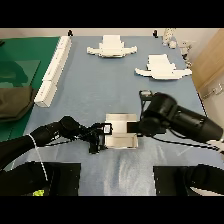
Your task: Fold the box.
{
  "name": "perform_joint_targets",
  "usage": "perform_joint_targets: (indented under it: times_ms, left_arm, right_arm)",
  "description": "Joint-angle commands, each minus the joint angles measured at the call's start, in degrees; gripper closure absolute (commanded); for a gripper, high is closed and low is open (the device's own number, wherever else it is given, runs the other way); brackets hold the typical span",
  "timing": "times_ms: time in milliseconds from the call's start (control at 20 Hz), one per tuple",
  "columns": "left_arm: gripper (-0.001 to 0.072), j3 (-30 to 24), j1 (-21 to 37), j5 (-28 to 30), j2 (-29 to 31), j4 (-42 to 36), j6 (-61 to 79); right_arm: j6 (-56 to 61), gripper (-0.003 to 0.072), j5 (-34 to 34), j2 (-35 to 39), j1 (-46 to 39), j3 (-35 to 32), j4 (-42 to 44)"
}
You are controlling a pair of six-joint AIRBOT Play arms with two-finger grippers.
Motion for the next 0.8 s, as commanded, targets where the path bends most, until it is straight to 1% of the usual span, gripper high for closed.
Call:
perform_joint_targets:
  times_ms: [0, 50, 100, 200, 250, 350, 400, 450, 500, 600, 650, 750]
  left_arm:
    - [0.0221, 0.0, 0.0, 0.0, 0.0, 0.0, -0.04]
    - [0.0221, 0.0, 0.0, 0.0, 0.0, 0.0, -0.04]
    - [0.0221, 0.0, 0.0, 0.0, 0.0, 0.0, -0.04]
    - [0.0221, 0.0, 0.0, 0.0, 0.0, 0.0, -0.04]
    - [0.0221, 0.0, 0.0, 0.0, 0.0, 0.02, -0.04]
    - [0.0221, 0.0, 0.0, 0.0, 0.0, 0.0, -0.04]
    - [0.0221, 0.0, 0.0, 0.0, 0.0, 0.0, -0.04]
    - [0.0221, 0.0, 0.0, 0.0, 0.0, 0.0, -0.04]
    - [0.0221, 0.0, 0.0, 0.0, 0.0, 0.0, -0.04]
    - [0.0221, 0.0, 0.0, 0.0, 0.0, 0.0, -0.04]
    - [0.0221, 0.0, 0.0, 0.0, 0.0, 0.0, -0.04]
    - [0.0221, 0.0, 0.0, 0.0, 0.0, 0.0, -0.04]
  right_arm:
    - [-7.52, 0.0676, -3.82, 4.79, -9.11, -0.09, -2.43]
    - [-12.61, 0.0679, -1.49, 4.35, -14.45, -1.14, 1.07]
    - [-18.62, 0.068, 2.58, 3.26, -20.55, -2.67, 7.28]
    - [-32.89, 0.0681, 10.82, -1.11, -32.26, -5.7, 23.71]
    - [-41.44, 0.0681, 12.98, -4.7, -37.66, -6.27, 33.75]
    - [-58.12, 0.068, 12.02, -12.59, -45.42, -5.66, 53.27]
    - [-64.3, 0.0681, 9.49, -16.44, -47.63, -4.61, 60.78]
    - [-68.41, 0.0681, 5.9, -20.31, -48.85, -2.73, 65.79]
    - [-71.06, 0.0681, 1.55, -24.24, -49.05, -0.17, 68.37]
    - [-74.18, 0.068, -5.33, -30.12, -47.32, 4.98, 68.65]
    - [-76.3, 0.0681, -8.37, -31.93, -45.88, 7.1, 68.61]
    - [-80.61, 0.0682, -12.33, -32.61, -42.77, 9.27, 68.06]
